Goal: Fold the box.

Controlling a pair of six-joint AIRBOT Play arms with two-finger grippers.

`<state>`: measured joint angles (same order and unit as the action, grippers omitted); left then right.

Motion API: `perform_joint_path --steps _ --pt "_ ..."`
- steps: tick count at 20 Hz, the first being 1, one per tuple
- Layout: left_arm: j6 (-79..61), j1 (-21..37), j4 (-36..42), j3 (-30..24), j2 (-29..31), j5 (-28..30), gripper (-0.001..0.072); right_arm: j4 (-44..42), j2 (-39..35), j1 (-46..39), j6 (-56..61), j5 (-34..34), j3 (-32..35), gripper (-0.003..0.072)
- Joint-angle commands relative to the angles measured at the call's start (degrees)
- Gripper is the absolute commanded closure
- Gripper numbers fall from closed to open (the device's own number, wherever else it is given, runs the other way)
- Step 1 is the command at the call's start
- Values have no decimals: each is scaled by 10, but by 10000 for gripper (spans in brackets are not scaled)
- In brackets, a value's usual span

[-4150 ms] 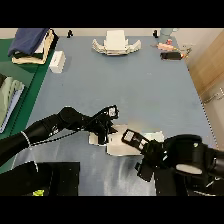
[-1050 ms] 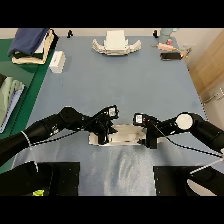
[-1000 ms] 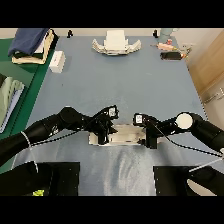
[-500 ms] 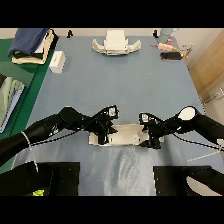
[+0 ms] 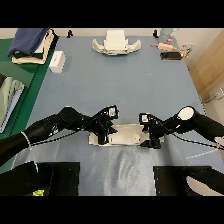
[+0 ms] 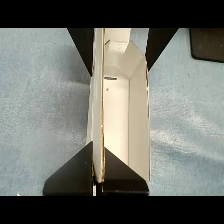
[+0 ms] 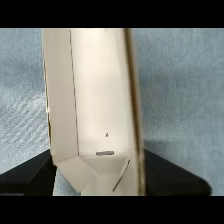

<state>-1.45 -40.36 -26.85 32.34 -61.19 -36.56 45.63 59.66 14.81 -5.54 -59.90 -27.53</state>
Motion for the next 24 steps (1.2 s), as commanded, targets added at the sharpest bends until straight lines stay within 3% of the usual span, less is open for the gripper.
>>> perform_joint_path --steps 1,11,12,13,16,24 --pt "0 0 0 0 0 0 694 -1 12 4 1 16 0 -26" --pt "0 0 0 0 0 0 695 -7 17 5 6 19 0 -27" --pt "0 0 0 0 0 0 694 -7 17 5 6 17 0 -18" --pt "0 0 0 0 0 0 694 -7 14 5 6 9 0 43" --pt "0 0 0 0 0 0 695 -2 0 5 6 -2 4 42" --pt "0 0 0 0 0 0 694 -33 -26 5 -42 65 57 42"
